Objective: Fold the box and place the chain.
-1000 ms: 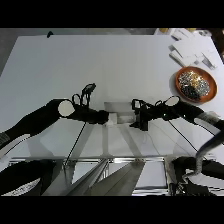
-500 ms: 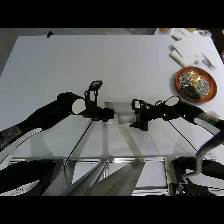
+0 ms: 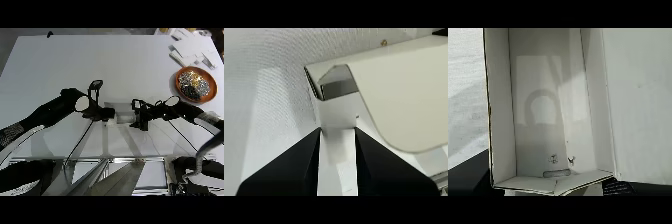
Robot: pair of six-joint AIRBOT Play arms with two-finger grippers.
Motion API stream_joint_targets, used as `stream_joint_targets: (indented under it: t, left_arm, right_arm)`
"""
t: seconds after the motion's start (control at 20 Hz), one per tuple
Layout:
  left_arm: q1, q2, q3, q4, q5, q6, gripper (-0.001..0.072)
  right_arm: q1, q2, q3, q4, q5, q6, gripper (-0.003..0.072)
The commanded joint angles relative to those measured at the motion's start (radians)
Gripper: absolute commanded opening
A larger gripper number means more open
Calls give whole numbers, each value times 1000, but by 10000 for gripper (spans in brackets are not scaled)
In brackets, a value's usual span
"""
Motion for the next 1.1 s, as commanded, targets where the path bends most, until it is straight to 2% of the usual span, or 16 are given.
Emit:
stream_joint_targets:
  t: [0.0, 0.1, 0.15, 0.25, 0.3, 0.35, 0.4, 0.85, 1.05]
  left_arm:
    - [-5, 0, 12, -3, -61, -11, 231]
    - [-8, 0, 12, -5, -51, -12, 235]
    - [-11, 0, 12, -13, -41, -12, 277]
    - [-17, -1, 12, -29, -28, -12, 279]
    - [-17, -1, 12, -29, -24, -12, 318]
    - [-17, -2, 12, -28, -23, -13, 450]
    - [-18, -2, 12, -26, -23, -13, 509]
    - [-50, -47, 12, 37, 34, -107, 507]
    - [-55, -56, 13, 58, 40, -181, 480]
  right_arm:
    - [0, 1, 1, 0, 0, 0, 398]
    - [0, 1, 1, 0, 0, 0, 398]
    - [0, 1, 1, 0, 0, 0, 398]
    - [0, 1, 1, 0, 0, 0, 398]
    - [0, 1, 1, 0, 0, 0, 398]
    - [0, 1, 1, 0, 0, 0, 398]
    - [0, 1, 1, 0, 0, 0, 398]
    - [0, 1, 1, 0, 0, 0, 398]
    - [0, 1, 1, 0, 0, 0, 398]
